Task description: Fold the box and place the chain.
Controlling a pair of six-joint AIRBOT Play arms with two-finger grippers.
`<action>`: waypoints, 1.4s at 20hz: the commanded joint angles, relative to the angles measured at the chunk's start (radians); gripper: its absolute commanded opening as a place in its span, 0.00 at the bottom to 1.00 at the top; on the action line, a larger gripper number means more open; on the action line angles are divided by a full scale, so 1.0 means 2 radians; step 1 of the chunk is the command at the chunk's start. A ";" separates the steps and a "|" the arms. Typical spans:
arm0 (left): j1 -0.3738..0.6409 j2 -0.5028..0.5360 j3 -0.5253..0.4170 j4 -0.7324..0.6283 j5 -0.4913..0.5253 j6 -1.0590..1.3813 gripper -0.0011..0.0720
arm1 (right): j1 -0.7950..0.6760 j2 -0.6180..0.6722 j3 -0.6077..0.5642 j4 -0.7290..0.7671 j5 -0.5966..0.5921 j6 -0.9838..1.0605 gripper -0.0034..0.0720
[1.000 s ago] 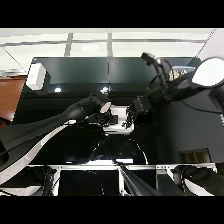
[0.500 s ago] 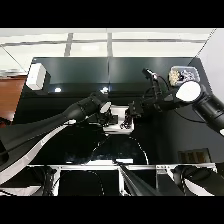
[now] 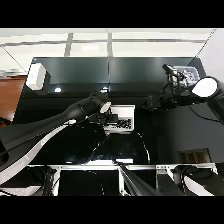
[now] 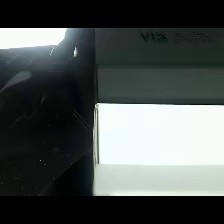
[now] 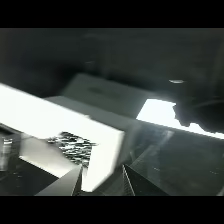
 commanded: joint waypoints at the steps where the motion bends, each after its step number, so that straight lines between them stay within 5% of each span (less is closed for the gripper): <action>1: -0.001 0.001 0.002 -0.011 0.002 0.012 0.05 | -0.025 0.005 0.001 -0.025 0.014 -0.009 0.44; 2: -0.001 0.001 0.006 -0.015 0.000 0.010 0.06 | -0.021 0.005 0.000 -0.025 0.012 -0.014 0.44; 4: -0.003 0.009 0.018 -0.015 -0.004 -0.016 0.56 | -0.013 0.005 0.000 -0.025 0.004 -0.023 0.44; 5: -0.004 0.018 0.022 -0.013 -0.002 -0.024 0.63 | -0.010 0.005 0.000 -0.025 -0.003 -0.027 0.44; 8: -0.008 0.063 0.027 0.010 -0.010 0.019 0.63 | -0.012 0.005 0.000 -0.033 -0.011 -0.027 0.44; 10: -0.010 0.103 0.022 0.059 -0.065 0.060 0.63 | -0.013 0.005 0.000 -0.047 -0.010 -0.027 0.44; 13: 0.039 0.177 -0.044 0.139 -0.140 0.079 0.62 | -0.013 0.005 0.000 -0.057 -0.006 -0.026 0.44; 14: 0.077 0.199 -0.075 0.093 -0.140 0.109 0.62 | -0.013 0.005 0.000 -0.056 -0.006 -0.026 0.44; 17: 0.212 0.238 -0.192 -0.205 -0.060 0.342 0.62 | -0.013 0.005 0.000 -0.054 -0.006 -0.026 0.44; 19: 0.254 0.235 -0.255 -0.324 -0.009 0.547 0.63 | -0.013 0.005 0.000 -0.054 -0.006 -0.022 0.44; 20: 0.259 0.233 -0.278 -0.332 0.011 0.632 0.68 | -0.013 0.005 0.000 -0.052 -0.006 -0.018 0.44; 21: 0.258 0.232 -0.292 -0.323 0.027 0.690 0.92 | -0.013 0.005 0.000 -0.049 -0.004 -0.016 0.44; 22: 0.257 0.229 -0.301 -0.323 0.045 0.744 1.00 | -0.013 0.005 0.000 -0.049 -0.002 -0.013 0.44; 28: 0.221 0.225 -0.303 -0.329 0.098 1.191 1.00 | -0.013 0.005 0.000 -0.049 -0.012 -0.008 0.44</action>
